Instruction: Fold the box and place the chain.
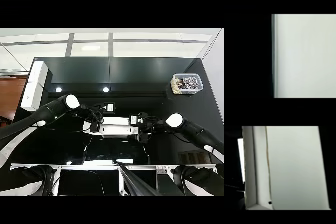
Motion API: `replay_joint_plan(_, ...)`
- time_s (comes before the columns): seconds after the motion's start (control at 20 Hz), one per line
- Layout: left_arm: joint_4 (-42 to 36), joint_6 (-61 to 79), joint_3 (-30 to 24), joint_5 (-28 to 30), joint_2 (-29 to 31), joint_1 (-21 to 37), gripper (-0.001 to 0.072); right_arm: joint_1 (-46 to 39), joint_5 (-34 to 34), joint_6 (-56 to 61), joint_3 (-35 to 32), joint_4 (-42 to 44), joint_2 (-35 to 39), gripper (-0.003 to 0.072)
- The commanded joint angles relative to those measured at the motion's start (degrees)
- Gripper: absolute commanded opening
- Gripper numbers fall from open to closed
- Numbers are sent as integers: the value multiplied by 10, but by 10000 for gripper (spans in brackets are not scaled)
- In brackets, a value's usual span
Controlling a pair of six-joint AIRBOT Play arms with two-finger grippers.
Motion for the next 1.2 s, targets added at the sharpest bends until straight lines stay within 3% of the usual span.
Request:
replay_joint_plan(0.0,0,0,0,1,0,0,26,-5,6,-32,0,6,-28,709)
replay_joint_plan(1.15,-5,-2,0,-1,0,0,26,-18,4,-57,0,27,-52,708)
